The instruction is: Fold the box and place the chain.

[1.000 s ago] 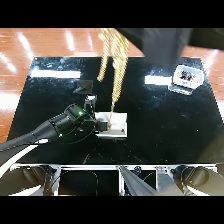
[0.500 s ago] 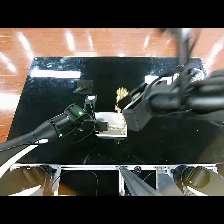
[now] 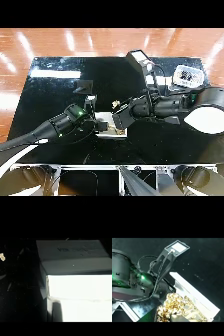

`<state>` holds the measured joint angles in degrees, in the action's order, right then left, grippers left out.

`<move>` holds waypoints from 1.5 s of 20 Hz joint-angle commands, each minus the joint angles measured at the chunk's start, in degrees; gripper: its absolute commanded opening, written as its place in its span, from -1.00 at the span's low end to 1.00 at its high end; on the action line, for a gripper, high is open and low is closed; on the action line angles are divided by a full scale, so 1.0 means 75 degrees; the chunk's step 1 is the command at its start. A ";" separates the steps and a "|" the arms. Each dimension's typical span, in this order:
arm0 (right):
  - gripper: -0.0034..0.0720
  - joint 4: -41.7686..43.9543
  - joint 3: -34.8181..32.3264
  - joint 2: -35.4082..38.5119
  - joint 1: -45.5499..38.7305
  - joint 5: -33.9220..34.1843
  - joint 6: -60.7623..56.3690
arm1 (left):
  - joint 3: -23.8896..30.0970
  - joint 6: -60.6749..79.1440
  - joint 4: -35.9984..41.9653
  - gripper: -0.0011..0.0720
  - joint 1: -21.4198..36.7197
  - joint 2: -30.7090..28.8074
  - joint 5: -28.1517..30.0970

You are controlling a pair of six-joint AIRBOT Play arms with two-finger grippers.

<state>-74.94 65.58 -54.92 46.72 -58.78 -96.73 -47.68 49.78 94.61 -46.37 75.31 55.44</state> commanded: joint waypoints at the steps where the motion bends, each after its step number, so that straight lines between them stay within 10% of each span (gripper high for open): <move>1: -0.83 0.0300 -0.0286 -0.0102 0.0009 -0.0134 -0.0015 | -0.0006 0.0000 -0.0003 -0.91 -0.0003 -0.0006 -0.0009; 13: -0.82 0.0382 -0.1040 -0.1081 0.0009 0.0548 -0.0020 | -0.0006 0.0000 0.0000 -0.91 -0.0003 -0.0006 -0.0015; 16: -0.12 0.0236 -0.1040 -0.1081 0.0009 0.0662 -0.0067 | -0.0006 0.0000 0.0000 -0.91 -0.0003 -0.0006 -0.0017; 30: -0.12 -0.0603 -0.0571 -0.0323 -0.0647 -0.0664 -0.0233 | -0.0009 -0.0003 0.0006 -0.91 -0.0003 -0.0006 -0.0023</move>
<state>-75.96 60.58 -60.16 43.88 -58.28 -98.06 -47.68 49.78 94.63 -46.37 75.31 55.31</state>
